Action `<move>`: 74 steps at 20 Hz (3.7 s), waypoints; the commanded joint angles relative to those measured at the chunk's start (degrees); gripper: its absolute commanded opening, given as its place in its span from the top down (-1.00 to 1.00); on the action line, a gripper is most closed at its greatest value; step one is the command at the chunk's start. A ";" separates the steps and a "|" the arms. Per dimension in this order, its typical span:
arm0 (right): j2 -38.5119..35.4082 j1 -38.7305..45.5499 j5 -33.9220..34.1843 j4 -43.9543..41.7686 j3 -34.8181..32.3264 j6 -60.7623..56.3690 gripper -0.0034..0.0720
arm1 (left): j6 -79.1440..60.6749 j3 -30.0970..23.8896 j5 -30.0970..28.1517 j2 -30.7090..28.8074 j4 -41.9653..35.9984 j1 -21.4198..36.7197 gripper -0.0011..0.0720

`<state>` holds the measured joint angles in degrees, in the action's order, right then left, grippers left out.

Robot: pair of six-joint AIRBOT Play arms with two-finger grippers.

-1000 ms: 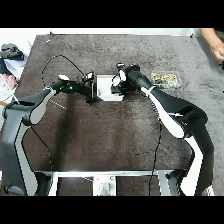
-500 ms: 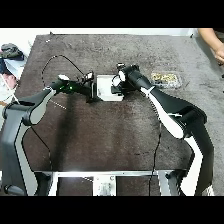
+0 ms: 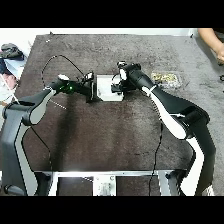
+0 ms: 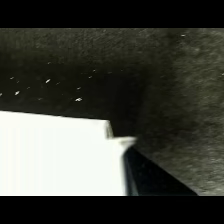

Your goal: Fold the box and place the chain.

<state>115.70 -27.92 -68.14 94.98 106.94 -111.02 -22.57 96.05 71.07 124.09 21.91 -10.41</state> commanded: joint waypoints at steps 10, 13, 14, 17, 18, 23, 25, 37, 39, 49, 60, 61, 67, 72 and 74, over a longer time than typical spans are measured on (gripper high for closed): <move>-7.85 1.09 -0.24 -0.63 0.04 10.25 -0.12 | 0.04 0.02 -0.04 0.02 -0.02 0.00 -0.44; -12.59 4.81 2.69 2.95 0.02 17.86 -0.11 | 0.04 0.02 -0.02 0.02 -0.02 0.00 -0.44; -13.68 7.28 3.34 4.09 0.02 18.32 0.21 | 0.04 0.02 -0.04 0.02 0.00 0.00 -0.44; -13.92 16.63 2.80 3.02 -0.04 18.23 0.37 | 0.04 0.02 -0.04 0.02 0.00 0.00 -0.44; -13.31 19.96 2.54 1.51 -0.07 18.25 0.37 | 0.04 0.02 -0.04 0.02 -0.02 0.00 -0.44; -9.14 29.55 3.54 -6.14 -0.15 18.34 0.00 | 0.04 0.02 -0.04 0.02 0.00 0.00 -0.44; -7.02 30.03 3.87 -6.10 -0.15 18.51 0.02 | 0.04 0.02 -0.04 0.02 -0.02 0.00 -0.44; -1.75 29.90 5.44 -8.52 -0.15 18.91 0.29 | 0.04 0.02 -0.04 0.02 -0.02 0.00 -0.44; -1.40 29.77 5.46 -9.25 -0.15 18.95 0.29 | 0.04 0.02 -0.04 0.02 -0.02 0.00 -0.44; -1.46 29.66 5.20 -9.31 -0.11 19.96 0.88 | 0.04 0.02 -0.04 0.02 -0.02 0.00 -0.44; -26.62 26.10 1.29 -9.09 -0.07 25.79 0.88 | 0.04 0.02 -0.04 0.02 0.00 0.00 -0.44; -29.92 24.85 2.89 -8.22 -0.07 26.01 0.88 | 0.04 0.02 -0.04 0.02 -0.02 0.00 -0.44; -43.63 14.82 14.16 -4.79 -0.04 26.47 0.88 | 0.04 0.02 -0.04 0.02 0.00 0.00 -0.44; -43.85 5.16 14.60 -4.81 -1.03 28.79 0.88 | 0.04 0.02 -0.04 0.02 -0.02 0.00 -0.44; -42.99 1.97 14.60 -4.81 -2.21 28.76 0.88 | 0.04 0.02 -0.04 0.02 -0.02 0.00 -0.44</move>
<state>72.69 -21.41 -54.41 89.93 105.75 -82.83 -22.50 96.05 71.02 124.09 21.89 -10.41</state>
